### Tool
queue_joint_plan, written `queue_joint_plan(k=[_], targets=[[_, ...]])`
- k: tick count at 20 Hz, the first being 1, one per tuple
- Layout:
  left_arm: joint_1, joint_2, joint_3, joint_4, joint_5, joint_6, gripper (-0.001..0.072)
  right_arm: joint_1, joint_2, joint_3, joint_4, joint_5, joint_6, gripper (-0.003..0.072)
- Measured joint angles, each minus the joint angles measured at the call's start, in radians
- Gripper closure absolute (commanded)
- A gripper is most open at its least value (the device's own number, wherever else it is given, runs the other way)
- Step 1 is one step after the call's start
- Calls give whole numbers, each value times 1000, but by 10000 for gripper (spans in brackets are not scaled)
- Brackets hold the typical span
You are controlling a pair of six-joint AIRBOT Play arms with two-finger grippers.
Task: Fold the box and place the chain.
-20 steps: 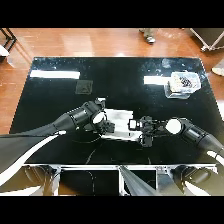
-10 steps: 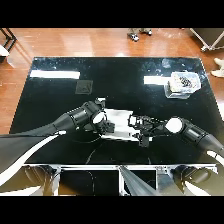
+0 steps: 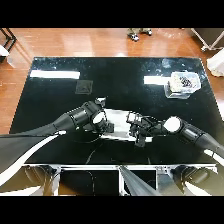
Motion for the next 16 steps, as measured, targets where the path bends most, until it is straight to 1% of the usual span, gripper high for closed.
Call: queue_joint_plan(k=[4,8,9,10,11,12,13,14,15,16], targets=[[0,0,0,-3,-1,0,687,41,-10,0,29,-58,0,525],[0,0,0,-2,1,-3,687,57,-27,0,43,-86,8,522],[0,0,0,-2,1,-3,687,58,-31,0,44,-90,10,466],[0,0,0,-3,1,-2,687,59,-34,0,45,-93,13,263],[0,0,0,-3,1,-3,687,61,-36,0,46,-95,14,254],[0,0,0,-3,2,-3,687,61,-38,0,47,-98,15,345],[0,0,0,-3,2,-2,687,61,-40,0,46,-103,15,406],[0,0,0,-3,2,-2,687,61,-40,0,45,-106,16,403],[0,0,0,-3,2,-2,687,63,-41,0,45,-108,16,321],[0,0,0,-3,2,-1,687,63,-41,0,47,-108,16,290]])
